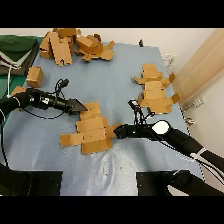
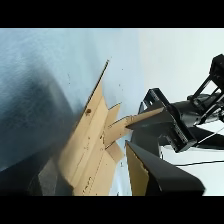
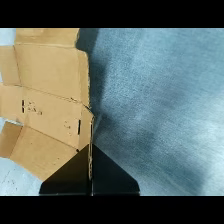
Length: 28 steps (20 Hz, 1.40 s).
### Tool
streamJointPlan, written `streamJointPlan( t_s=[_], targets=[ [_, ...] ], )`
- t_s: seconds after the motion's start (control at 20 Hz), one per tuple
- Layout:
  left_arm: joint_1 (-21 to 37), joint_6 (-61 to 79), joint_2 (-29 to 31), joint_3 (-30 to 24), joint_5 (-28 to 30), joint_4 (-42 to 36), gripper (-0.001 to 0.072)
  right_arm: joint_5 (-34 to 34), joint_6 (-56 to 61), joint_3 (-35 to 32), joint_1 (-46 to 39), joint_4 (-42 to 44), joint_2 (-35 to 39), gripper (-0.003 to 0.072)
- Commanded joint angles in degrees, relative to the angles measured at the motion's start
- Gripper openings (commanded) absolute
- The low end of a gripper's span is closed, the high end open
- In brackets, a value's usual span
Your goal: Fold the box.
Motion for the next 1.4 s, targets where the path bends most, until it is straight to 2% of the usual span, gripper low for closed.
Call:
streamJointPlan(
  t_s=[0.0,0.05,0.1,0.15,0.2,0.4,0.6,0.65,0.7,0.75,1.05,1.1,1.15,1.2,1.35],
  targets=[
    [-1.9,0.5,-0.2,0.4,0.1,0.1,0.0580,0.3,0.0,0.0,0.0,0.0,0.0,0.0005],
    [-1.9,1.0,-0.2,0.4,-0.1,0.1,0.0579,0.5,0.0,0.0,0.0,0.0,0.0,0.0005],
    [-1.9,1.7,-0.2,0.4,-0.8,0.1,0.0494,0.5,0.0,0.0,0.0,0.0,0.0,0.0005],
    [-1.9,3.3,-0.2,0.4,-2.0,0.5,0.0324,0.5,0.0,0.0,0.0,-0.2,0.0,0.0004],
    [-2.0,4.5,-0.2,0.4,-3.3,1.2,0.0293,0.5,0.0,0.0,0.0,-0.2,0.0,0.0005],
    [-2.6,4.4,-0.2,0.4,-5.1,7.5,0.0293,-0.6,0.0,0.0,0.0,-0.2,0.0,0.0005],
    [-2.7,4.7,-0.2,0.4,-4.7,7.7,0.0291,-1.0,0.0,0.0,0.0,-0.2,0.0,0.0005],
    [-2.7,4.7,-0.2,0.4,-4.2,7.8,0.0255,-1.0,0.0,0.0,0.0,-0.2,0.0,0.0005],
    [-2.7,5.4,-0.2,0.4,-3.8,7.8,0.0101,-1.0,0.0,0.0,0.0,-0.2,0.0,0.0005],
    [-2.7,6.6,-0.2,0.4,-3.7,7.6,0.0049,-1.0,0.0,0.0,0.0,-0.2,0.0,0.0005],
    [-2.7,9.0,-0.2,0.4,-2.3,7.1,0.0014,-1.0,0.0,0.0,0.0,-0.2,0.0,0.0008],
    [-2.7,10.0,-0.2,0.4,-2.4,7.0,0.0014,-1.0,0.0,0.0,0.0,-0.2,0.0,0.0038],
    [-2.7,11.3,-0.2,0.4,-2.5,6.7,0.0014,-1.0,0.0,0.0,0.0,-0.2,0.0,0.0165],
    [-2.7,13.3,-0.2,0.4,-3.3,5.9,0.0014,-1.0,0.0,0.0,-0.1,-0.2,0.0,0.0241],
    [-2.7,17.6,0.4,1.4,-6.8,3.5,0.0014,-1.2,3.6,0.4,-2.2,-0.2,0.2,0.0241]
  ],
)
